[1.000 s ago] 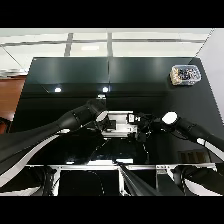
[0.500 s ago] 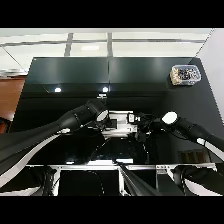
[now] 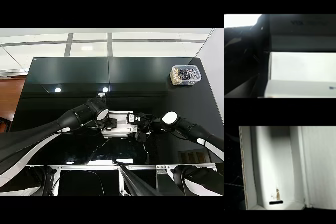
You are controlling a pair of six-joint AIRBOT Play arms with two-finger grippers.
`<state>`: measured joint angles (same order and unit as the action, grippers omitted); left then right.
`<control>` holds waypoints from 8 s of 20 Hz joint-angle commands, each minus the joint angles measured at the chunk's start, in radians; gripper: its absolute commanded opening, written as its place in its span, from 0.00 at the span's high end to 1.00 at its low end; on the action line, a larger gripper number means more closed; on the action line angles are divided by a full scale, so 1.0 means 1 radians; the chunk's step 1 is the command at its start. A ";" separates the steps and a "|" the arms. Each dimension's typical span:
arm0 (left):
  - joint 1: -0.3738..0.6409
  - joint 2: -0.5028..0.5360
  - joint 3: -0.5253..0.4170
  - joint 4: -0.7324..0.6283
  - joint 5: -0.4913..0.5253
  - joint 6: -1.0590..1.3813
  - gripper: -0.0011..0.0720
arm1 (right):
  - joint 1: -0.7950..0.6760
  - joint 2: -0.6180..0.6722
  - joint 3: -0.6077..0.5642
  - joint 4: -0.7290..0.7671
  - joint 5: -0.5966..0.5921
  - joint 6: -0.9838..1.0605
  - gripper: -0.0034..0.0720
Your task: Fold the box and place the chain.
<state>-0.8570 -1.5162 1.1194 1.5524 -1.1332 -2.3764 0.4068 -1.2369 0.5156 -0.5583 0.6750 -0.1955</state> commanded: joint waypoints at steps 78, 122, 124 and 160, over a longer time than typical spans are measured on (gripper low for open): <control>0.002 -0.003 0.001 0.002 0.029 0.039 0.94 | 0.000 0.074 0.000 0.073 0.037 0.251 0.63; 0.002 -0.003 0.001 0.002 0.024 0.039 0.94 | -0.333 0.024 0.128 0.015 0.585 1.267 0.32; 0.002 -0.003 0.001 0.002 0.024 0.039 0.94 | -0.293 0.024 0.128 0.016 0.542 1.284 0.32; 0.002 -0.003 0.001 0.002 0.024 0.039 0.94 | 0.189 -0.035 0.336 -0.685 0.291 2.157 0.55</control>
<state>-0.8558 -1.5204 1.1194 1.5532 -1.1069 -2.3394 0.5732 -1.2560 0.8326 -1.1652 0.9577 1.8885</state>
